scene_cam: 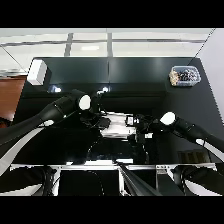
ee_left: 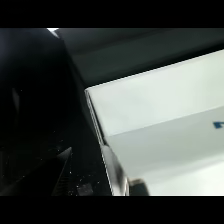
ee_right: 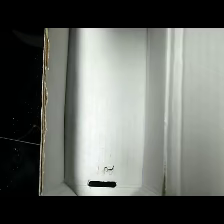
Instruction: Fold the box and place the chain.
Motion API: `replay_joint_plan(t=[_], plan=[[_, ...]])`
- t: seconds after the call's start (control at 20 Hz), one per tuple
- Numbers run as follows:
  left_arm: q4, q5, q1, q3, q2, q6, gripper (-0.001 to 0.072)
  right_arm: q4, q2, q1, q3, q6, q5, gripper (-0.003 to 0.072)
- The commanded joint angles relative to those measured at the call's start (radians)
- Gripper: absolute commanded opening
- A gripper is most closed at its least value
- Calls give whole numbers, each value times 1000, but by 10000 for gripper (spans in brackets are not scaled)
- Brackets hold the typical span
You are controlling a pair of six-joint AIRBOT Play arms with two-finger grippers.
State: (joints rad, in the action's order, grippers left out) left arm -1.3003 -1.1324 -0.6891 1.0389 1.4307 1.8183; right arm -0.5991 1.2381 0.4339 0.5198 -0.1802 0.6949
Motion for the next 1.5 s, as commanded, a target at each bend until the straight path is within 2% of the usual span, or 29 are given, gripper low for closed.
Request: replay_joint_plan(t=[0.0, 0.1, 0.15, 0.4, 0.65, 0.95, 1.0, 1.05, 1.15, 1.2, 1.45], plan=[[-61, 26, -38, 0, 0, 85, 393, 0, 0, 0, 0, 0, 1, 71], [-87, 37, -69, 0, 6, 124, 382, 0, 0, 0, 0, 0, 1, 71], [-99, 36, -80, 0, 14, 143, 346, 0, 0, -1, 0, 0, 0, 71], [-106, 35, -117, 24, 69, 244, 345, 0, 0, 0, 0, 0, 0, 71], [-192, 47, -147, 51, 73, 363, 345, 0, 0, -1, 0, 0, 0, 71], [-188, 12, -143, 57, 73, 363, 335, 0, 0, -1, 0, 0, 0, 71], [-188, 9, -143, 57, 73, 365, 269, 0, 0, 0, 0, 0, 0, 71], [-187, 6, -144, 57, 73, 365, 151, 0, 0, -1, 0, 0, 0, 71], [-187, 6, -144, 57, 73, 365, 134, 0, 0, 0, 0, 0, 1, 71], [-187, 6, -144, 57, 73, 364, 57, 0, 0, 0, 0, 0, 0, 71], [-183, 6, -145, 58, 73, 364, 33, 0, 0, -1, 0, 0, 0, 71]])
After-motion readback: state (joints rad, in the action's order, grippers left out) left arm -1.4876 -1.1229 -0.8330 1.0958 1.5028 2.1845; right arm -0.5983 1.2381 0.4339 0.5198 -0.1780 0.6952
